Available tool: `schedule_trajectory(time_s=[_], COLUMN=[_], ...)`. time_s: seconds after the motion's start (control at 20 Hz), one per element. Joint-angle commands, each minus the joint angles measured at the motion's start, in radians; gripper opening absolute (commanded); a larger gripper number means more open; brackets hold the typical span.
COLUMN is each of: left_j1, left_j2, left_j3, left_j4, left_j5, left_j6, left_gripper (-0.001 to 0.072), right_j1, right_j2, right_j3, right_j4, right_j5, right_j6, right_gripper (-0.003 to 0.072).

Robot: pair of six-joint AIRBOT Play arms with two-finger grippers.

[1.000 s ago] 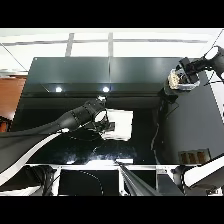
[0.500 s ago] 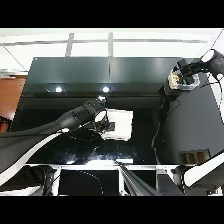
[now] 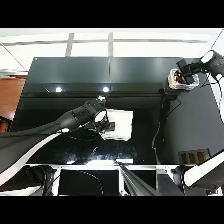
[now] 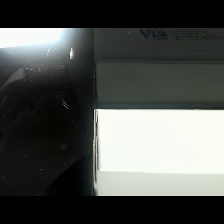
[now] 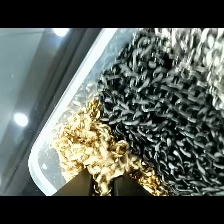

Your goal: Fold the box and place the chain.

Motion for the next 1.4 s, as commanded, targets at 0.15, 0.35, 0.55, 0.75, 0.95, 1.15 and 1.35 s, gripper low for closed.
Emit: schedule_trajectory(time_s=[0.15,0.35,0.55,0.75,0.95,1.15,1.35], left_j1=[0.0,0.0,0.0,0.0,0.0,0.0,0.0], left_j2=[0.0,0.0,0.0,0.0,0.0,0.0,0.0], left_j3=[0.0,0.0,0.0,0.0,0.0,0.0,0.0], left_j4=[0.001,0.0,0.0,0.0,0.001,0.0,0.001], left_j5=[0.0,-0.001,0.0,0.0,0.0,0.0,0.0], left_j6=[0.0,0.0,0.0,0.0,0.0,0.0,0.0], left_gripper=[0.003,0.003,0.0029,0.003,0.003,0.0029,0.0029], right_j1=[-0.003,-0.014,-0.037,-0.039,-0.039,-0.039,-0.038], right_j2=[0.021,0.121,0.311,0.525,0.702,0.815,0.879], right_j3=[0.002,0.002,0.002,0.002,0.002,0.002,0.002], right_j4=[0.014,0.044,0.096,0.129,0.171,0.17,0.204], right_j5=[0.037,0.053,0.052,0.046,0.047,0.131,0.135], right_j6=[-0.179,-0.339,-0.484,-0.599,-0.674,-0.755,-0.766], right_gripper=[0.0039,0.0038,0.0037,0.0037,0.0037,0.0037,0.0037])
